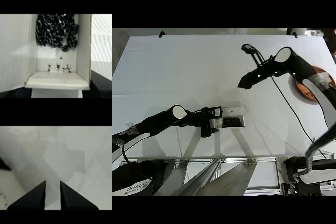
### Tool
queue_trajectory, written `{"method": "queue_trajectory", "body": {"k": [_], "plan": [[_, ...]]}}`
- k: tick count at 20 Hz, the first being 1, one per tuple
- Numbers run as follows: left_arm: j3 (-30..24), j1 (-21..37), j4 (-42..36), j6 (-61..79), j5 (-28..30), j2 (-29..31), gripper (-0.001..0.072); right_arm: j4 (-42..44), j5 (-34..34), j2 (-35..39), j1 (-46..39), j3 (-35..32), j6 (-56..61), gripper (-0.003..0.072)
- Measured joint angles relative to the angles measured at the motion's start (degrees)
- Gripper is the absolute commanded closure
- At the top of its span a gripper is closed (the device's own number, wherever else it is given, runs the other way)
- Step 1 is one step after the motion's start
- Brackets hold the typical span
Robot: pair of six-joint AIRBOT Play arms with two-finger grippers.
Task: Fold the box and place the chain.
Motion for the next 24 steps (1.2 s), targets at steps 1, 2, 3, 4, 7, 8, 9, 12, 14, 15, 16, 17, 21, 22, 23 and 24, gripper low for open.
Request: {"method": "queue_trajectory", "body": {"k": [1, 2, 3, 4, 7, 8, 9, 12, 14, 15, 16, 17, 21, 22, 23, 24], "plan": [[0.00, 0.00, 0.02, -0.02, 0.00, 0.00, 0.0502, -0.02, 2.21, -0.28, 0.85, 0.35, -1.36, 0.0484], [0.00, 0.00, 0.02, -0.02, 0.00, 0.00, 0.0502, -0.02, 4.66, -0.42, 1.64, 0.59, -2.51, 0.0484], [0.00, 0.00, 0.02, -0.02, 0.00, 0.00, 0.0502, -0.02, 6.58, -0.42, 2.21, 0.79, -3.39, 0.0484], [0.00, 0.00, 0.02, -0.02, 0.00, 0.00, 0.0502, -0.09, 8.07, -0.26, 2.82, 0.92, -4.13, 0.0484], [0.00, 0.00, 0.00, -0.02, 0.00, 0.00, 0.0502, 0.04, 12.11, 1.51, 4.00, 0.63, -6.54, 0.0482], [0.00, 0.00, 0.00, -0.02, 0.00, 0.00, 0.0502, -0.04, 13.16, 2.43, 4.33, 0.07, -7.23, 0.0481], [0.00, 0.00, 0.00, 0.00, 0.00, 0.00, 0.0502, -0.07, 13.99, 3.54, 4.72, -0.74, -8.15, 0.0480], [0.00, 0.00, 0.02, -0.02, 0.00, 0.00, 0.0502, -0.15, 14.67, 7.02, 6.12, -4.04, -11.06, 0.0316], [0.00, 0.00, 0.02, -0.02, 0.00, 0.00, 0.0502, -0.87, 12.98, 8.81, 7.15, -6.45, -12.39, 0.0316], [0.00, 0.00, 0.00, -0.02, 0.00, 0.00, 0.0502, -1.51, 11.96, 9.44, 7.72, -7.48, -12.79, 0.0316], [0.00, 0.00, 0.02, -0.02, 0.00, 0.00, 0.0502, -2.40, 11.13, 9.90, 8.37, -8.48, -13.11, 0.0316], [0.00, 0.00, 0.00, -0.02, 0.00, 0.00, 0.0502, -2.89, 10.71, 10.27, 8.98, -9.25, -13.44, 0.0316], [0.00, 0.00, 0.02, -0.02, 0.00, 0.00, 0.0502, -3.91, 7.17, 12.44, 10.93, -12.57, -14.25, 0.0279], [0.00, 0.00, 0.02, -0.02, 0.00, 0.00, 0.0502, -4.09, 5.49, 13.57, 11.19, -14.01, -14.75, 0.0278], [0.00, 0.00, 0.00, -0.02, 0.00, 0.00, 0.0502, -4.11, 3.56, 14.84, 11.37, -15.65, -15.37, 0.0279], [0.00, 0.00, 0.02, 0.00, 0.00, 0.00, 0.0502, -4.22, 1.42, 16.35, 11.52, -17.51, -16.04, 0.0279]]}}
